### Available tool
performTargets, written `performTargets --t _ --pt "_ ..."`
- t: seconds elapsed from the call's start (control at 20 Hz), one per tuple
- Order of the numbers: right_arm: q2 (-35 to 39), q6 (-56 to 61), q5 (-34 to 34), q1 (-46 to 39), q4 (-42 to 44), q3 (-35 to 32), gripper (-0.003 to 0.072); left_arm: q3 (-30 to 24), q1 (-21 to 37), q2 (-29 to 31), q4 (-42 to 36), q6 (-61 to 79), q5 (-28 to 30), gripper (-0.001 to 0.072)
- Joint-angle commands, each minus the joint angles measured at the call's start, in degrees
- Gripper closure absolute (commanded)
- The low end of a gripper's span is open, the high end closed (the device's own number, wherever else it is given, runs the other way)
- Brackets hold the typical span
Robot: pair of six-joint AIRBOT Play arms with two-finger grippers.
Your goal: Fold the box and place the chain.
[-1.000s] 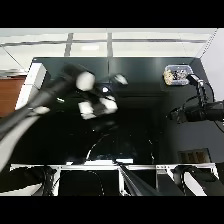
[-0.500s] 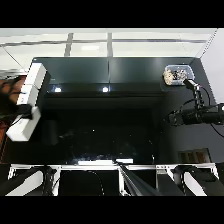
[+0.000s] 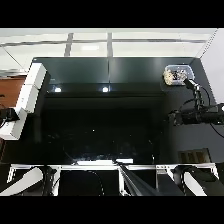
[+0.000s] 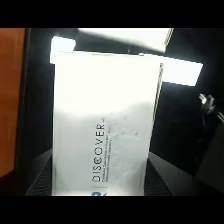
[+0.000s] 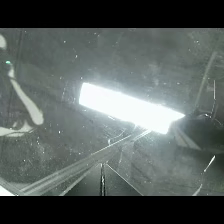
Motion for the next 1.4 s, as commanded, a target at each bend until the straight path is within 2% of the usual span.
performTargets --t 0.0,0.1,0.15,0.2,0.25,0.4,0.5,0.55,0.65,0.7,0.75,0.85,1.05,1.15,1.35 --pt "0.04 0.92 -1.46 0.04 0.02 -0.02 0.0668 -0.09 1.25 -3.19 -6.54 8.41 3.08 0.0346" --pt "0.04 0.92 -1.64 0.04 0.02 -0.02 0.0668 -0.09 1.25 -4.7 -8.33 10.38 3.21 0.0337" --pt "0.04 0.92 -1.64 0.02 0.0 -0.02 0.0668 -0.09 1.2 -4.9 -8.61 10.38 3.87 0.0236" --pt "0.04 0.92 -1.64 0.04 0.02 -0.02 0.0668 0.13 1.2 -4.81 -8.22 9.42 5.42 0.0038" --pt "0.04 0.98 -1.62 0.04 0.04 -0.02 0.0668 1.29 1.2 -4.74 -7.21 6.12 5.73 -0.0005" --pt "0.04 1.38 -2.93 0.04 2.01 -0.02 0.0668 10.51 -0.7 -4.17 -9.75 -3.08 2.71 -0.0003" --pt "0.04 1.36 -7.32 0.04 2.82 -0.02 0.0668 17.22 -4.52 -3.3 -14.58 -9.4 0.24 0.0007" --pt "0.04 1.36 -9.92 0.04 2.8 -0.02 0.0668 19.82 -7.15 -2.6 -15.58 -13.7 -0.94 0.0076" --pt "0.04 1.33 -15.17 0.04 2.78 -0.02 0.0668 21.4 -13.31 -0.55 -14.88 -19.58 -3.67 0.0548" --pt "0.02 1.33 -17.42 0.04 2.78 -0.02 0.0668 20.55 -17.46 1.05 -13.46 -20.74 -4.26 0.0643" --pt "0.0 1.31 -19.1 0.04 2.75 -0.02 0.0668 18.6 -22.1 3.02 -11.58 -22.01 -3.39 0.0683" --pt "-0.31 1.2 -23.3 0.04 2.34 -0.02 0.0668 12.07 -30.8 7.48 -11.45 -21.86 1.86 0.0686" --pt "-1.29 -3.3 -32.7 0.04 1.88 0.0 0.0668 -6.8 -46.6 16.28 -11.52 -22.21 18.1 0.0686" --pt "-2.23 -6.32 -32.41 0.04 0.72 0.0 0.0668 -12.61 -49.57 18.36 -11.26 -22.18 20.74 0.0686" --pt "-2.82 -6.25 -32.35 0.02 -2.16 0.0 0.0668 -14.51 -49.05 19.45 -11.39 -23.87 21.53 0.0686"
